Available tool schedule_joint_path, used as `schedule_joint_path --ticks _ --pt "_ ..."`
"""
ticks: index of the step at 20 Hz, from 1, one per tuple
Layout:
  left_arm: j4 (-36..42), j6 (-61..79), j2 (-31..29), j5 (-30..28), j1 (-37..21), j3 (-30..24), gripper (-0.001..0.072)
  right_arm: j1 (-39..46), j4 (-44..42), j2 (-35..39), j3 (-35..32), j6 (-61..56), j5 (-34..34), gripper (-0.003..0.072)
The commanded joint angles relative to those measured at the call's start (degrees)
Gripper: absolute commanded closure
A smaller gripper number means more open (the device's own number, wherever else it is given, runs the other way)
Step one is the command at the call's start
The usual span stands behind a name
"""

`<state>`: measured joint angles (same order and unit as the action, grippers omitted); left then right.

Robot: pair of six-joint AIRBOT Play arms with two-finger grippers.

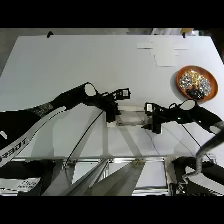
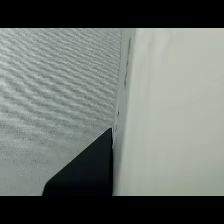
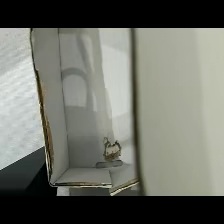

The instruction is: Fold the box and place the chain.

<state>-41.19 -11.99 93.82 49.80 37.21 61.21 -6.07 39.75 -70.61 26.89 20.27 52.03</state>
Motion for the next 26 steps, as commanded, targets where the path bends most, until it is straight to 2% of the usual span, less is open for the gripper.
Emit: schedule_joint_path --ticks 1,2,4,22,26 --pt "0.0 0.0 0.0 -0.1 0.0 0.0 0.0699 0.0 0.1 -0.3 0.0 0.8 -0.5 0.0212" --pt "0.0 0.0 0.0 -0.1 0.0 0.0 0.0699 0.0 0.2 -0.3 0.0 0.8 -0.5 0.0254" --pt "0.0 0.0 0.0 -0.1 0.0 0.0 0.0699 0.0 0.4 -0.3 0.0 0.8 -0.5 0.0284" --pt "0.0 0.0 0.0 -0.1 0.0 0.0 0.0699 0.0 0.3 -0.3 0.0 0.8 -0.3 0.0283" --pt "0.8 0.0 0.0 -2.0 0.0 0.0 0.07 0.0 0.3 -0.3 0.0 0.8 -0.3 0.0283"
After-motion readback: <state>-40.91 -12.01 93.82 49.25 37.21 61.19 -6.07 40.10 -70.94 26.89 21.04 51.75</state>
